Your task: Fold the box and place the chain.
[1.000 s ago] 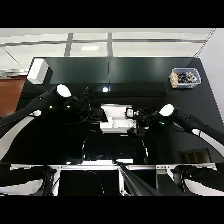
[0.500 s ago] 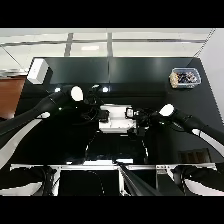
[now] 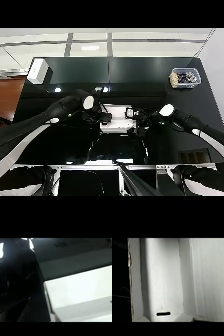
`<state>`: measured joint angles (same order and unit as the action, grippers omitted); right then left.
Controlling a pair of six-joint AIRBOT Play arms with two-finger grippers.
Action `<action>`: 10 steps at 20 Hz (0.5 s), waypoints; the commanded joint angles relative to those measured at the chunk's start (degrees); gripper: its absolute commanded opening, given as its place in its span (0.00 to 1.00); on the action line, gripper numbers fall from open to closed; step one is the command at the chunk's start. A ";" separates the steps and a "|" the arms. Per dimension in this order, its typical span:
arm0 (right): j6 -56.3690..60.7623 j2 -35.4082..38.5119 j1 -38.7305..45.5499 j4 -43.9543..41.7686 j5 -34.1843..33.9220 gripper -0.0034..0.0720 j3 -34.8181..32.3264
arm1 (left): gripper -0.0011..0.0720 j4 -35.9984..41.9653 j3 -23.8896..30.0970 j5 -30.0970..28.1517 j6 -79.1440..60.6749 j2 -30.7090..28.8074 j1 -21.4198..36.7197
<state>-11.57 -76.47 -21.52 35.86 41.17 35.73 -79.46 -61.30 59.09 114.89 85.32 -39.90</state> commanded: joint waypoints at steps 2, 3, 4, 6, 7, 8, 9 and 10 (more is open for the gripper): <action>0.00 -0.04 -0.02 0.00 0.02 0.59 0.00 | 0.75 -8.17 -1.20 0.04 13.86 0.22 -3.91; 0.00 -0.04 -0.02 0.00 0.02 0.59 0.00 | 0.70 -8.94 -1.18 0.70 15.82 0.26 -4.37; 0.00 -0.04 -0.02 0.00 0.02 0.59 0.00 | 0.68 -9.49 -1.20 1.64 17.40 0.26 -4.68; 0.00 -0.04 -0.02 0.00 0.02 0.59 0.00 | 0.68 -9.53 -1.20 3.04 18.75 0.28 -4.90; 0.00 -0.04 -0.02 0.00 0.02 0.59 0.00 | 0.68 -9.40 -1.20 3.26 19.19 0.26 -4.90; 0.00 -0.04 -0.02 0.00 0.02 0.59 0.00 | 0.68 -9.07 -1.20 3.52 20.02 0.28 -4.92; 0.00 -0.04 -0.02 0.00 0.02 0.59 0.00 | 0.68 -9.07 -1.20 3.78 20.65 0.28 -4.94; 0.00 -0.04 -0.02 0.00 0.02 0.59 -0.02 | 0.68 -9.09 -1.20 3.96 20.83 0.28 -4.94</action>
<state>-11.57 -76.47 -21.52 35.86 41.17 35.73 -88.03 -62.43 61.98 132.84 85.58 -44.56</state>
